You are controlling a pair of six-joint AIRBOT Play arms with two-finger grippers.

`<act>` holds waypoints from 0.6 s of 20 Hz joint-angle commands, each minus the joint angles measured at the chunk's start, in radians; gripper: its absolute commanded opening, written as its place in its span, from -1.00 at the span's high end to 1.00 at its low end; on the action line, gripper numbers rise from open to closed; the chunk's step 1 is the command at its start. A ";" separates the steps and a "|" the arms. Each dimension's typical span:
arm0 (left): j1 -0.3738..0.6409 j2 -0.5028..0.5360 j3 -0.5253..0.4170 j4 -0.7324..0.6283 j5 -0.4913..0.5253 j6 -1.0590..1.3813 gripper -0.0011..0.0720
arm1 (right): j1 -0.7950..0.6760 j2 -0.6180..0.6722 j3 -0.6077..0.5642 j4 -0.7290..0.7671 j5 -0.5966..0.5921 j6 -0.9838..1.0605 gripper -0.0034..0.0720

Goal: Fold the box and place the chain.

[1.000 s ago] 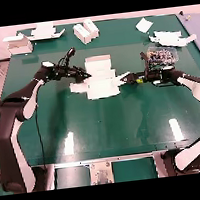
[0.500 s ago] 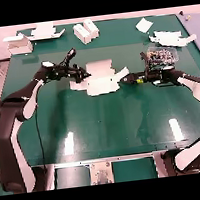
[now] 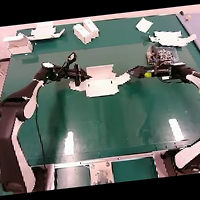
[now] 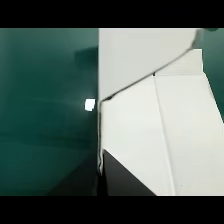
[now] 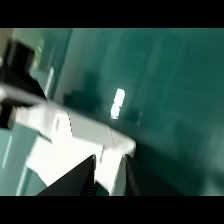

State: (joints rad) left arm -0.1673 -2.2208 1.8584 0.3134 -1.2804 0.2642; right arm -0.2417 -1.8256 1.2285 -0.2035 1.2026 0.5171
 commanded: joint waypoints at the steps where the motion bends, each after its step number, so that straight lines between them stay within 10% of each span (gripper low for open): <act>1: 0.001 -0.005 0.000 0.003 -0.023 0.052 0.91 | -0.064 0.028 0.024 0.107 0.048 -0.002 0.26; 12: 0.001 -0.005 0.000 0.002 -0.010 0.058 0.91 | -0.072 0.035 0.031 0.108 0.047 -0.079 0.28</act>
State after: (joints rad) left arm -0.1673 -2.2250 1.8587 0.3157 -1.2980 0.3199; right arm -0.3126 -1.7912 1.2587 -0.0975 1.2491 0.4904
